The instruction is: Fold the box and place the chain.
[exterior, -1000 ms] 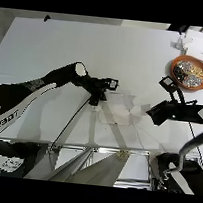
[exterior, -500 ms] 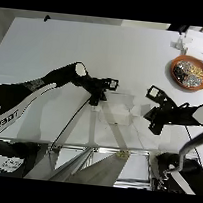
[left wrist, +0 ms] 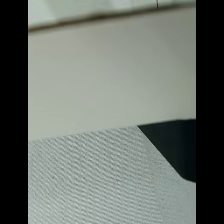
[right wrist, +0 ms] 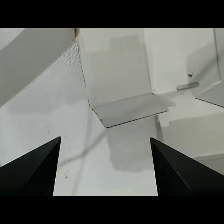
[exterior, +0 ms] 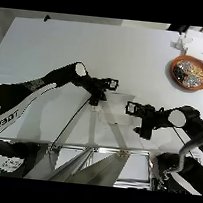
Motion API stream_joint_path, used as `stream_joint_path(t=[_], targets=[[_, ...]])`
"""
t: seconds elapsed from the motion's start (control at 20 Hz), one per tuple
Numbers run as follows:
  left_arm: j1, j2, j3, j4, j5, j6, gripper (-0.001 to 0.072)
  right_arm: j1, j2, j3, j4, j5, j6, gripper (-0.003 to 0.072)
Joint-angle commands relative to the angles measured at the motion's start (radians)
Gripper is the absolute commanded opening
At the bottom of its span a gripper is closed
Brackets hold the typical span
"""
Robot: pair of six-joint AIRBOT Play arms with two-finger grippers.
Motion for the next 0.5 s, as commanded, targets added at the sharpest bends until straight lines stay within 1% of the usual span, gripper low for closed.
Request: stream_joint_path(t=[0.0, 0.05, 0.1, 0.2, 0.25, 0.3, 0.45], targets=[[0.000, 0.000, 0.001, 0.000, 0.000, 0.000, 0.0015, 0.015, -0.015, -0.025, 0.015, -0.066, -0.023, 0.0613], [0.000, 0.000, 0.001, 0.000, 0.000, 0.000, 0.0015, 0.038, -0.005, -0.045, 0.006, -0.127, -0.045, 0.0675], [0.000, 0.000, 0.001, 0.000, 0.000, 0.000, 0.0015, 0.079, 0.013, -0.076, 0.001, -0.211, -0.070, 0.0695], [0.000, 0.000, 0.001, 0.000, 0.000, 0.000, 0.0015, 0.158, 0.060, -0.149, 0.001, -0.380, -0.090, 0.0695], [0.000, 0.000, 0.001, 0.000, 0.001, 0.000, 0.0015, 0.183, 0.078, -0.187, 0.001, -0.445, -0.090, 0.0695], [0.000, 0.000, 0.001, 0.000, 0.000, 0.000, 0.0015, 0.202, 0.091, -0.224, 0.000, -0.488, -0.090, 0.0695], [0.000, 0.000, 0.001, 0.000, 0.000, 0.000, 0.0015, 0.216, 0.093, -0.272, 0.002, -0.496, -0.090, 0.0693]])
